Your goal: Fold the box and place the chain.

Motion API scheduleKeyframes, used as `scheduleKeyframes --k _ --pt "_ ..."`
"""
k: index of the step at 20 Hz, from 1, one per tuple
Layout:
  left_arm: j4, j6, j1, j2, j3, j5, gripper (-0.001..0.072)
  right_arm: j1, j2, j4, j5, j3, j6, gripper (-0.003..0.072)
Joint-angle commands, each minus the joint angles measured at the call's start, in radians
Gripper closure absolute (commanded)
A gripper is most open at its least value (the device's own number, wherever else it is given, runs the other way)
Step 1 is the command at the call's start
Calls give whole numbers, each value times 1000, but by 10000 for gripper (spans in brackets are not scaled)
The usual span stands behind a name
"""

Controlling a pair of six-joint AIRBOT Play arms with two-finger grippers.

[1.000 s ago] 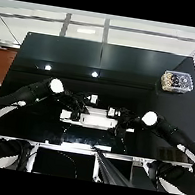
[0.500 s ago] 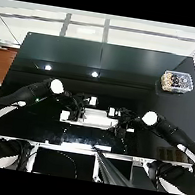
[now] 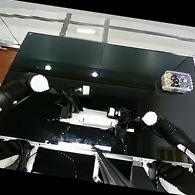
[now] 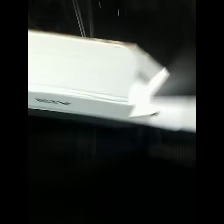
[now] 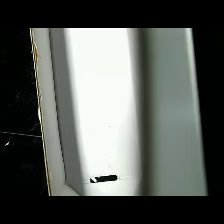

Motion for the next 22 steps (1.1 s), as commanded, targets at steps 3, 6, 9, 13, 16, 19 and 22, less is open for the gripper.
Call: scheduleKeyframes --k 3,6,9,13,16,19,22 --pt "-47 -377 5 63 -26 -254 682 1 0 2 1 0 0 556" --pt "-304 -311 -31 52 -103 -79 682 1 0 2 3 0 0 557" --pt "-639 -211 -29 52 -177 323 682 1 0 2 6 0 0 557" --pt "-684 -145 -30 26 -187 567 681 1 0 2 8 0 0 557" --pt "-684 -24 -32 -45 -187 475 681 1 0 3 8 0 0 557" --pt "-684 -4 -34 -116 -187 356 681 1 0 3 8 0 0 557" --pt "-681 32 -38 -158 -187 337 682 1 0 3 8 0 0 557"
